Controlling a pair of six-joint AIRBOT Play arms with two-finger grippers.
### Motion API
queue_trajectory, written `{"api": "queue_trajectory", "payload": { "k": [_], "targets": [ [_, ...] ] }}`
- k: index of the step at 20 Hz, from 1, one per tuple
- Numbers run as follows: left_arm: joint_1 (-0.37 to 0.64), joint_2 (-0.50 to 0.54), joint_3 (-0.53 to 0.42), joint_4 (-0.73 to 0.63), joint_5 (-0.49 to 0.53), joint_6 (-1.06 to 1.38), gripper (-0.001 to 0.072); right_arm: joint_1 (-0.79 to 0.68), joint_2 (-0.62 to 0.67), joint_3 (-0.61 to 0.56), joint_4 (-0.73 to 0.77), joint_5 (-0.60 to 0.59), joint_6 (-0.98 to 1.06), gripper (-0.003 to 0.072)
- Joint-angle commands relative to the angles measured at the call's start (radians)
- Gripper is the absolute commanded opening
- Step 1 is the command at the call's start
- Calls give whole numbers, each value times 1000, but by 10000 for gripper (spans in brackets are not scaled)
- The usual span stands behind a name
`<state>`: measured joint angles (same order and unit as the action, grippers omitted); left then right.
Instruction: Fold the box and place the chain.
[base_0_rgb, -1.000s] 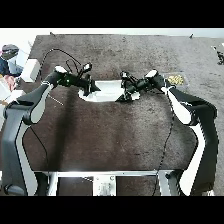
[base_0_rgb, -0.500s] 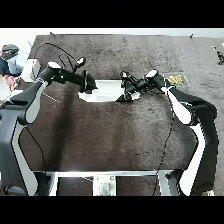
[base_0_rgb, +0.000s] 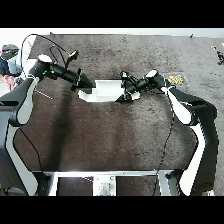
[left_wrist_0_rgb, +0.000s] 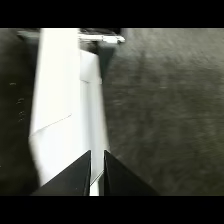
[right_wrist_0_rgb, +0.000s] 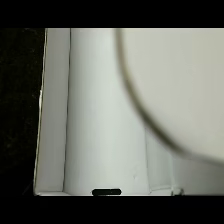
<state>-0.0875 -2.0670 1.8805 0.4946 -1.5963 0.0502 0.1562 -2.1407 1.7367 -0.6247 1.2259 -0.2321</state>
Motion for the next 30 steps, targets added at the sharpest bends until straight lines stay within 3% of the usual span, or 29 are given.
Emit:
{"api": "queue_trajectory", "payload": {
  "k": [1, 3, 7, 12, 19, 30],
  "targets": [
    [-52, 2, -8, 80, 51, -22, 7, 0, -1, 0, 0, 0, 0, 605],
    [-71, 2, -14, 77, 140, -20, 13, 0, -1, 0, 0, 0, 0, 606],
    [-73, 2, -14, -80, 269, -19, 12, 0, -1, 0, 0, 0, 0, 606],
    [-78, -5, -31, -78, 417, -27, 12, 0, -1, 0, 0, 0, 0, 606],
    [-80, -62, -32, -76, 418, -50, 13, 0, -1, 0, 0, 0, 0, 606],
    [-82, -63, -47, 24, 470, -174, 11, 0, -1, 0, 0, 0, 0, 606]
  ]
}}
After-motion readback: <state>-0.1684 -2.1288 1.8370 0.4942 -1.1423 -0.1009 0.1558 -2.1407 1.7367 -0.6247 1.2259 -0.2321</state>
